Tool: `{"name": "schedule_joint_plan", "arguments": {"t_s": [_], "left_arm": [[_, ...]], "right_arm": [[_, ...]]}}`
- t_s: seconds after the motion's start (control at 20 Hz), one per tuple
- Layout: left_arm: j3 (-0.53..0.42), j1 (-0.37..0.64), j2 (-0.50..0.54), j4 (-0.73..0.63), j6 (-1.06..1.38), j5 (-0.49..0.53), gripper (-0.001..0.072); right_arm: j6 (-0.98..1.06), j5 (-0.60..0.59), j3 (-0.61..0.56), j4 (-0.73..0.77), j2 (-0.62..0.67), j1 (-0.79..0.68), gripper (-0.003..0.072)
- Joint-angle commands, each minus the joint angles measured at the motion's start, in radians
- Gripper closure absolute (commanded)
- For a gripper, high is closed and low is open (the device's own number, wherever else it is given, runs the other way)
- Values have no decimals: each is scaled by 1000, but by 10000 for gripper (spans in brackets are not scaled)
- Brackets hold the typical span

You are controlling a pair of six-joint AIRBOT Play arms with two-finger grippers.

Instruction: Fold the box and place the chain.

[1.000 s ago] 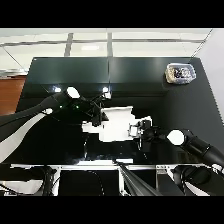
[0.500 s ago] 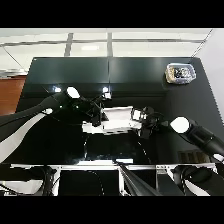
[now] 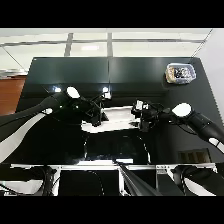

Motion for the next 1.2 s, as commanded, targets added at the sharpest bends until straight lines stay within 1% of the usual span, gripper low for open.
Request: {"name": "schedule_joint_plan", "arguments": {"t_s": [0.0, 0.15, 0.3, 0.4, 0.5, 0.7, 0.8, 1.15], "left_arm": [[1, 0, 1, 0, 0, -3, 684], [2, 0, 1, 0, 0, -4, 684], [17, -1, 7, 1, 0, -5, 685], [24, 0, 26, 9, 0, -10, 685], [24, -1, 33, 49, 0, -14, 685], [23, -1, 32, 105, 0, 0, 685], [22, -1, 29, 104, -6, 9, 685], [11, -1, 23, 104, -12, -16, 685]], "right_arm": [[-28, 36, 9, 43, -29, -17, 5], [-29, 51, 8, 50, -42, -21, 5], [-33, 113, 6, 100, -75, -21, 5], [-34, 134, 0, 98, -77, -14, 5], [-64, 127, -18, 96, -79, 0, 5], [-112, 47, -47, 60, -88, 46, 5], [-126, 30, -47, 46, -111, 53, 5], [-136, 19, -46, 48, -141, 54, 6]]}}
